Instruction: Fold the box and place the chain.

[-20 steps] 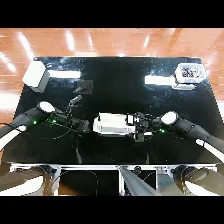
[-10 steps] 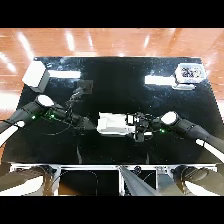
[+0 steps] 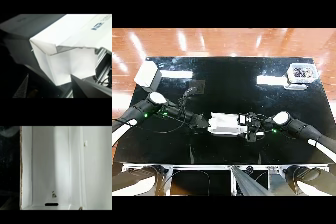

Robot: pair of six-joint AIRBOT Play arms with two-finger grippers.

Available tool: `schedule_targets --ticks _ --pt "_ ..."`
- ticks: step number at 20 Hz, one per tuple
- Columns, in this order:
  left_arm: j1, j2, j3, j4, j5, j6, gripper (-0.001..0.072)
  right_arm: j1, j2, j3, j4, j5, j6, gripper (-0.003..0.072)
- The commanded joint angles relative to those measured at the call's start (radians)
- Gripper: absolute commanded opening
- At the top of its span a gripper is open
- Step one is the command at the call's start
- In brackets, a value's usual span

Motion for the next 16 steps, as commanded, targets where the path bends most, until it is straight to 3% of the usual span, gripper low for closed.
schedule_targets --ticks 1,9,13,16 --pt "-0.039 0.000 0.002 -0.005 0.048 -0.001 0.0622 0.000 0.000 0.000 0.000 -0.001 0.000 0.0623" --pt "-0.117 0.005 0.004 0.022 0.132 -0.190 0.0620 0.000 0.000 0.000 0.000 -0.001 0.000 0.0623" --pt "-0.207 0.066 0.004 0.133 0.250 -0.347 0.0619 0.001 0.000 0.000 0.002 -0.004 0.001 0.0623" --pt "-0.285 0.140 0.004 0.322 0.359 -0.574 0.0618 0.017 -0.001 0.000 -0.005 -0.032 0.018 0.0623"
